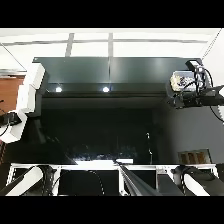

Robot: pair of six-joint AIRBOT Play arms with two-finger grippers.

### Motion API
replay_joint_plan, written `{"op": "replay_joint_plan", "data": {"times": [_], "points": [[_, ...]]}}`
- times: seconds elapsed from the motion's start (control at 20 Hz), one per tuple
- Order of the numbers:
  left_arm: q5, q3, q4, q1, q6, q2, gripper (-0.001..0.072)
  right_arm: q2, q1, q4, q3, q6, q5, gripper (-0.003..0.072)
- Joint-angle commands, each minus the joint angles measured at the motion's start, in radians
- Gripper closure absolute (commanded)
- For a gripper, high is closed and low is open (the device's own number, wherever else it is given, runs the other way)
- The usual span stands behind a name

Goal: Fold the box and place the chain.

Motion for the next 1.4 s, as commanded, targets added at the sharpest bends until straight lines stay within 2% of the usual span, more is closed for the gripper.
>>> {"op": "replay_joint_plan", "data": {"times": [0.0,0.25,0.55,0.6,0.65,0.7,0.85,1.0,1.1,1.15,1.2,1.25,1.35], "points": [[0.183,-0.024,-0.065,0.000,0.074,0.002,0.0358,0.000,0.000,0.000,0.000,0.019,-0.003,0.0674],[0.192,-0.017,-0.182,-0.039,0.257,-0.053,0.0358,0.000,0.000,0.000,0.000,0.065,-0.002,0.0674],[0.225,0.014,-0.185,-0.069,0.282,-0.103,0.0354,0.000,0.000,0.009,0.000,0.090,-0.002,0.0674],[0.241,0.014,-0.186,-0.069,0.280,-0.103,0.0304,0.000,0.000,0.011,0.000,0.091,-0.002,0.0674],[0.259,0.014,-0.188,-0.069,0.269,-0.103,0.0108,0.000,0.000,0.014,0.000,0.094,-0.002,0.0674],[0.278,0.017,-0.195,-0.069,0.258,-0.103,-0.0006,0.000,0.000,0.016,0.000,0.095,-0.002,0.0674],[0.267,0.084,-0.204,-0.084,0.229,-0.096,-0.0006,0.000,0.000,0.024,0.000,0.094,0.002,0.0674],[0.240,0.220,-0.222,-0.153,0.229,-0.063,-0.0005,0.001,0.000,0.040,0.014,0.093,0.039,0.0674],[0.223,0.330,-0.294,-0.219,0.228,-0.043,0.0000,0.005,0.000,0.041,0.058,0.093,0.103,0.0674],[0.209,0.381,-0.355,-0.256,0.207,-0.031,0.0098,0.015,0.000,0.040,0.081,0.093,0.129,0.0675],[0.180,0.421,-0.412,-0.292,0.185,-0.016,0.0461,0.038,0.000,0.042,0.095,0.092,0.137,0.0675],[0.150,0.438,-0.460,-0.324,0.187,0.003,0.0682,0.078,0.006,0.045,0.095,0.059,0.120,0.0675],[0.123,0.414,-0.510,-0.399,0.116,0.064,0.0685,0.201,0.055,0.037,0.074,-0.034,-0.005,0.0675]]}}
